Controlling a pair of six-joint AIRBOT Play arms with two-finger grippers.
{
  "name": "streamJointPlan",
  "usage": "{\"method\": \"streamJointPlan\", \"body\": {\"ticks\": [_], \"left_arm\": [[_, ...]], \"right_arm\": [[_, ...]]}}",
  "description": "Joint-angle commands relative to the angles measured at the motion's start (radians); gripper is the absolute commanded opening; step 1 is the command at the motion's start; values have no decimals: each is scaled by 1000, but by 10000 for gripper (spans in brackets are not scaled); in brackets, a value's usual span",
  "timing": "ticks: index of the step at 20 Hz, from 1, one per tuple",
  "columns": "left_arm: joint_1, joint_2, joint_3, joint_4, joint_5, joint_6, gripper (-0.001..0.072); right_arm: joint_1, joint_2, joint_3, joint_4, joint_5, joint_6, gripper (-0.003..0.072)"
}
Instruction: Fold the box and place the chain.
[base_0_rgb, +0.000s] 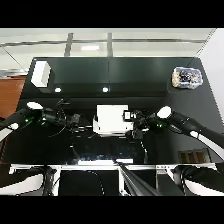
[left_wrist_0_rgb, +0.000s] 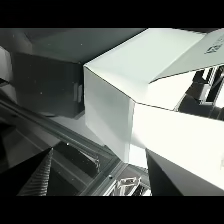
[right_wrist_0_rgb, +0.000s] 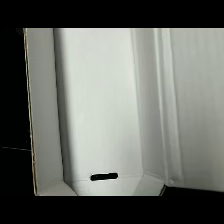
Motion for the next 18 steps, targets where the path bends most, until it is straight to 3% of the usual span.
{"method": "streamJointPlan", "body": {"ticks": [1,9,18], "left_arm": [[-33,0,17,2,-2,6,710],[-207,7,164,182,32,-230,705],[-328,52,247,380,119,-549,705]], "right_arm": [[0,-1,0,0,0,0,178],[0,-1,0,0,0,0,177],[0,-1,0,0,0,0,178]]}}
